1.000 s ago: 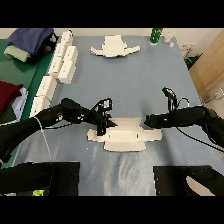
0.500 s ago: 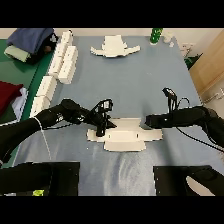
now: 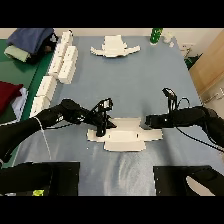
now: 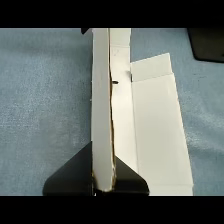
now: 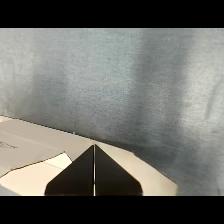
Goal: Fold the box.
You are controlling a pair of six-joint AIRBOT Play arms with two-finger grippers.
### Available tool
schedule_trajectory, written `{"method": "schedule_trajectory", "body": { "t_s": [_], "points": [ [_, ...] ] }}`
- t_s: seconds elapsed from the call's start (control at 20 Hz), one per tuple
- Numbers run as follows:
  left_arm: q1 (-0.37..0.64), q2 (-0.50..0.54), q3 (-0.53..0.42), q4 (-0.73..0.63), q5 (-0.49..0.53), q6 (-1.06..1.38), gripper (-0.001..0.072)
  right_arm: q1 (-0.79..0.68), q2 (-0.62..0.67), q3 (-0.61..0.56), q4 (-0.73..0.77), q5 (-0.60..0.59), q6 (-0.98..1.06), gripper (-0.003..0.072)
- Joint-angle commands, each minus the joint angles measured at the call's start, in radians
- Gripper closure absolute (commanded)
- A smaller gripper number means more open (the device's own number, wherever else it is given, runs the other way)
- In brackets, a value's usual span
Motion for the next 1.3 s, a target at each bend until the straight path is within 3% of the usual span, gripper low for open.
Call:
{"method": "schedule_trajectory", "body": {
  "t_s": [0.0, 0.2, 0.45, 1.25],
  "points": [
    [0.0, 0.002, 0.001, -0.012, -0.017, -0.014, 0.0698, 0.001, 0.0, 0.0, 0.0, -0.001, 0.0, 0.0686],
    [0.0, 0.015, 0.008, 0.005, -0.015, -0.034, 0.0699, 0.001, 0.0, 0.0, -0.003, 0.0, 0.0, 0.0686],
    [0.0, 0.022, 0.06, 0.127, -0.018, -0.176, 0.0699, 0.001, 0.0, 0.0, -0.008, 0.0, -0.001, 0.0686],
    [-0.054, 0.018, 0.059, 0.158, -0.021, -0.194, 0.0698, 0.001, 0.001, 0.0, -0.01, -0.032, -0.001, 0.0686]
  ]
}}
